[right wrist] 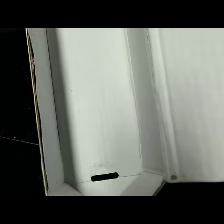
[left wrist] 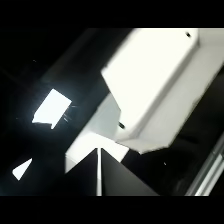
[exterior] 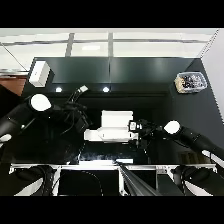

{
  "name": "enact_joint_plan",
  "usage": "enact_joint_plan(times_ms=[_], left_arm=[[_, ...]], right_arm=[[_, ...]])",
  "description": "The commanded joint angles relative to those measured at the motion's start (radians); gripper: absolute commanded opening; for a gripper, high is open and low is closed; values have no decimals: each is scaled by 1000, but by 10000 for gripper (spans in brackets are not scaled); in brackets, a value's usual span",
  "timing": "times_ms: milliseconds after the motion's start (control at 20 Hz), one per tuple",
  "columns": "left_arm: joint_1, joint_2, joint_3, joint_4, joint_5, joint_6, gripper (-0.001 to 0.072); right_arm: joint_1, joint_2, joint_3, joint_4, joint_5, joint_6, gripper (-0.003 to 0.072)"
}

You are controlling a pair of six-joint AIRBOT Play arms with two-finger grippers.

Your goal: Fold the box and place the chain.

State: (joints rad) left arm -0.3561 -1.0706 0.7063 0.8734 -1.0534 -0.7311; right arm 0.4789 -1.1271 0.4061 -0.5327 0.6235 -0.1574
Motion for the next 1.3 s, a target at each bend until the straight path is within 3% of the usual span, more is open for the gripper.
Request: enact_joint_plan(times_ms=[0,50,250,350,550,650,700,800,850,1150,1250], left_arm=[[-10,23,-92,-61,22,353,589],[-37,14,-97,-36,56,449,711],[-168,-24,-96,193,258,518,689],[-221,-45,-95,200,328,519,689],[-277,-93,-92,163,326,518,679],[-285,-94,-90,138,300,518,554],[-285,-94,-90,134,279,518,542],[-284,-94,-90,127,252,515,306],[-284,-94,-91,101,259,515,263],[-282,-105,-93,-110,306,515,262],[-282,-124,-93,-132,306,514,170]], right_arm=[[1,0,0,0,1,0,428],[1,0,1,0,1,0,428],[1,0,1,0,1,0,428],[1,0,1,0,1,0,428],[1,0,1,0,1,0,428],[1,0,1,0,1,0,428],[1,0,1,0,1,0,428],[1,0,1,0,1,0,428],[1,0,1,0,1,0,428],[1,0,1,0,1,0,428],[1,0,1,0,1,0,428]])
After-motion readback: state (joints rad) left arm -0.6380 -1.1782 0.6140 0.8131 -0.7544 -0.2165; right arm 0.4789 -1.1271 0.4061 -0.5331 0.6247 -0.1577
